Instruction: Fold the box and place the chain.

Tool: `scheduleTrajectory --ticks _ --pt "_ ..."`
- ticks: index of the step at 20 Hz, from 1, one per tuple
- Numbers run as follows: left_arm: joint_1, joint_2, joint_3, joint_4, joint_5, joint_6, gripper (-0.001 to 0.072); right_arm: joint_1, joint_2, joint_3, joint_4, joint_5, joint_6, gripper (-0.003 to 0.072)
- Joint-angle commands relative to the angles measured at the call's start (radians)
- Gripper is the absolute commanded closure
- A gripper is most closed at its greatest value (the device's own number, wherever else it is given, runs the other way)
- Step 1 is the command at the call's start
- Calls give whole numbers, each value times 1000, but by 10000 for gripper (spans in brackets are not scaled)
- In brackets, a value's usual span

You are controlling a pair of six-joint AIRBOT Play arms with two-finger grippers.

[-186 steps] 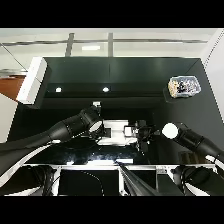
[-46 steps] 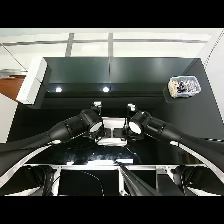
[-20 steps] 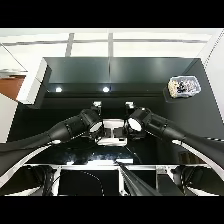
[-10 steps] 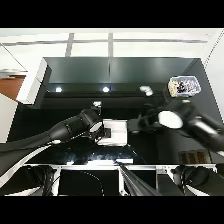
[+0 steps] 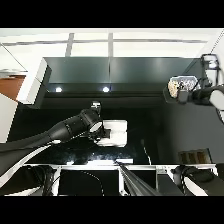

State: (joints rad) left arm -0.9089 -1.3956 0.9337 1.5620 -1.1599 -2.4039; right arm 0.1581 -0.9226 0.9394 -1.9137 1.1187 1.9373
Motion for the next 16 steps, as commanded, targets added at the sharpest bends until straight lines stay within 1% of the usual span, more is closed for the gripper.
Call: scheduleTrajectory --ticks 1,4,6,8,9,11,16 --pt "1 0 0 0 7 -6 681 -222 -120 23 81 -193 -116 -24" --pt "1 0 0 -3 2 -6 680 -317 -337 138 157 -213 -116 -23" --pt "1 0 0 -3 3 -9 681 -362 -482 247 232 -190 -100 -22" --pt "1 0 0 -3 3 -9 680 -398 -599 351 330 -163 -93 -22" --pt "0 0 0 -3 3 -9 681 -408 -646 394 352 -153 -89 -22" --pt "0 0 0 -3 6 -9 680 -420 -716 455 351 -144 -31 -22" --pt "0 0 0 -3 6 -9 680 -428 -815 521 351 -207 56 -22"
